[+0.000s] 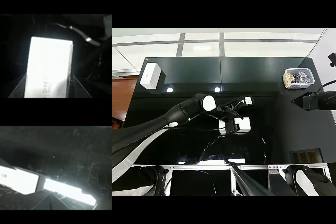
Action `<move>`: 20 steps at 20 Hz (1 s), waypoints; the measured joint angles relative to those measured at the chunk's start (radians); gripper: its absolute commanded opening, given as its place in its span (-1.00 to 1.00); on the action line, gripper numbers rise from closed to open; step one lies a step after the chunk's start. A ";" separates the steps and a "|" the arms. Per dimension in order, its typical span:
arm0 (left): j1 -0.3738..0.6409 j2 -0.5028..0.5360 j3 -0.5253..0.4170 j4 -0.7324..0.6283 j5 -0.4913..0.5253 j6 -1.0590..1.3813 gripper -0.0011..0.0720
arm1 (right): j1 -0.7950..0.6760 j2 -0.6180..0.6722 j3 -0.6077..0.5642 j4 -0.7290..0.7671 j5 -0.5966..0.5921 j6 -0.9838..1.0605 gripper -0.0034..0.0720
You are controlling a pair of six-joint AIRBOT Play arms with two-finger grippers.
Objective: Fold the box and place the chain.
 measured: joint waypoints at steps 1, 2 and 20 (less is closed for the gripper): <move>-0.002 -0.001 0.000 0.002 -0.001 0.000 0.96 | 0.000 0.000 -0.010 -0.001 -0.004 0.001 -0.86; -0.004 -0.001 0.001 0.006 -0.004 0.000 0.96 | 0.000 0.000 -0.019 0.000 -0.008 0.000 -0.86; -0.077 -0.068 0.006 0.176 0.019 -0.089 -0.11 | 0.000 0.000 -0.052 0.018 -0.064 0.001 -0.86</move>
